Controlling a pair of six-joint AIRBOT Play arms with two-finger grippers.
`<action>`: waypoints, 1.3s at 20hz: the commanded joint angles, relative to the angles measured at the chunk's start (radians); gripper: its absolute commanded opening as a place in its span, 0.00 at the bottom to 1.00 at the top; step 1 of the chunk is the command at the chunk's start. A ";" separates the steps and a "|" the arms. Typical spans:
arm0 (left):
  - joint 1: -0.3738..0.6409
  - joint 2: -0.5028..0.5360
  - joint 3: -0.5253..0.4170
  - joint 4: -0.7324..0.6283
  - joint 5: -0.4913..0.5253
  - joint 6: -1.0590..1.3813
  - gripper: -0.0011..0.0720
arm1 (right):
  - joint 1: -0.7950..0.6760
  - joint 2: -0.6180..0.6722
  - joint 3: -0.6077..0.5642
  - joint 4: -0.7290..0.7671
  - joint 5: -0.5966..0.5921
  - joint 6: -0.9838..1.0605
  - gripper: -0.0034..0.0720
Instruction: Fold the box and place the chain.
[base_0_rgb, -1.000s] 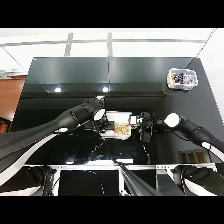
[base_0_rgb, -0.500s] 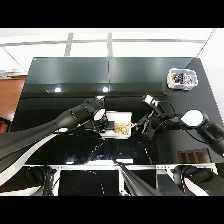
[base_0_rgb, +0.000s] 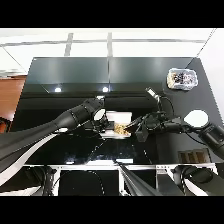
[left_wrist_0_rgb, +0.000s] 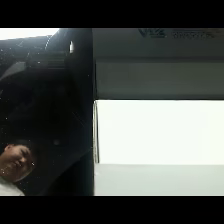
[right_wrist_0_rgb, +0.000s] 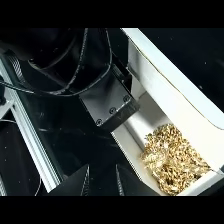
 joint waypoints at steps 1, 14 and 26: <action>0.000 -0.001 0.000 0.001 0.001 0.000 0.06 | -0.033 0.022 0.006 -0.096 0.046 0.021 0.34; 0.002 0.001 0.012 0.009 0.016 0.000 0.06 | -0.256 0.103 0.012 -0.438 0.132 0.157 0.34; 0.007 0.309 -0.037 0.187 -0.051 0.127 0.81 | -0.256 0.103 0.012 -0.441 0.068 0.157 0.34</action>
